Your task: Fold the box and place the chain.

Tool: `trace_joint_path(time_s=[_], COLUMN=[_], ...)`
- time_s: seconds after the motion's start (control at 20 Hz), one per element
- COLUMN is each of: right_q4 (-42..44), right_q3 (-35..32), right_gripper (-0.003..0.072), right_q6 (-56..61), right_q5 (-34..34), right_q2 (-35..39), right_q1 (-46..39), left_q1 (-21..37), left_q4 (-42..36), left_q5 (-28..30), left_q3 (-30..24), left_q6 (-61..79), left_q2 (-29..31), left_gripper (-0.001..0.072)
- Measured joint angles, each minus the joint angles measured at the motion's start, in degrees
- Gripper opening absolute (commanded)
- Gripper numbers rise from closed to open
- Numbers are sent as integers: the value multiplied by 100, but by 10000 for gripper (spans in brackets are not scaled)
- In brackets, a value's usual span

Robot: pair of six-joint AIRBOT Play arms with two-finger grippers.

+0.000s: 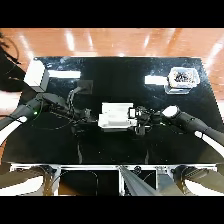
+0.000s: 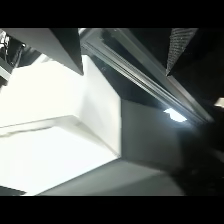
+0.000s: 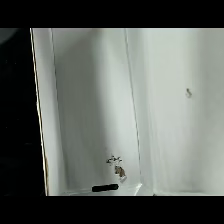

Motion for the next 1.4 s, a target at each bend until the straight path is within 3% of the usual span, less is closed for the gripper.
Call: trace_joint_path(time_s=[0.55,1.4], right_q4=[9,-13], right_q3=[0,0], right_gripper=[547,547], right_q6=[20,63], right_q5=[-24,-85], right_q2=[0,-4], right_q1=[0,44], left_q1=[-271,-1298], left_q4=[-232,511], left_q5=[210,-831], left_q3=[192,660], left_q6=[-11,-1213], left_q2=[0,0], left_gripper=[634,631])
